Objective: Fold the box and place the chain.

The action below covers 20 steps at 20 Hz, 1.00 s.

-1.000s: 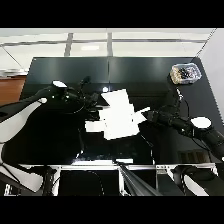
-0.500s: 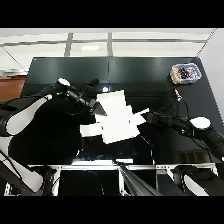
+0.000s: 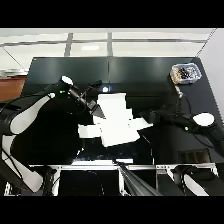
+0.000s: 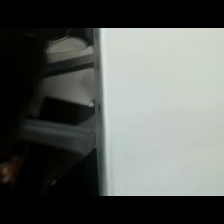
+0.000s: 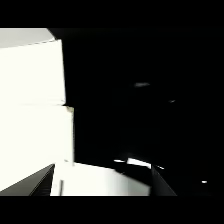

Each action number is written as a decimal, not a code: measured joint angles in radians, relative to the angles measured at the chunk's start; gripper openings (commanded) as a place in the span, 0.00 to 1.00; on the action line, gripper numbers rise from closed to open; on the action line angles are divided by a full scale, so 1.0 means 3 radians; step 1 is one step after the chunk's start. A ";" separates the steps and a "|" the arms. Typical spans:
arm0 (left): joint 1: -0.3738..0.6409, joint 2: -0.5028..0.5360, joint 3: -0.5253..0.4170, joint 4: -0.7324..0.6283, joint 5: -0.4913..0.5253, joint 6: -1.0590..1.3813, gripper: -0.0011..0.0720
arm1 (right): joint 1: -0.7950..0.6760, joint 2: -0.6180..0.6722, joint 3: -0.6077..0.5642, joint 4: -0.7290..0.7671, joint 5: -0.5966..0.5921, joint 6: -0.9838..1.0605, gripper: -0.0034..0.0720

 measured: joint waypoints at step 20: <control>-0.0827 0.1306 -0.0932 0.0772 0.2410 0.2406 0.05 | -0.0618 -0.0004 0.0507 -0.1865 0.0329 -0.0387 0.97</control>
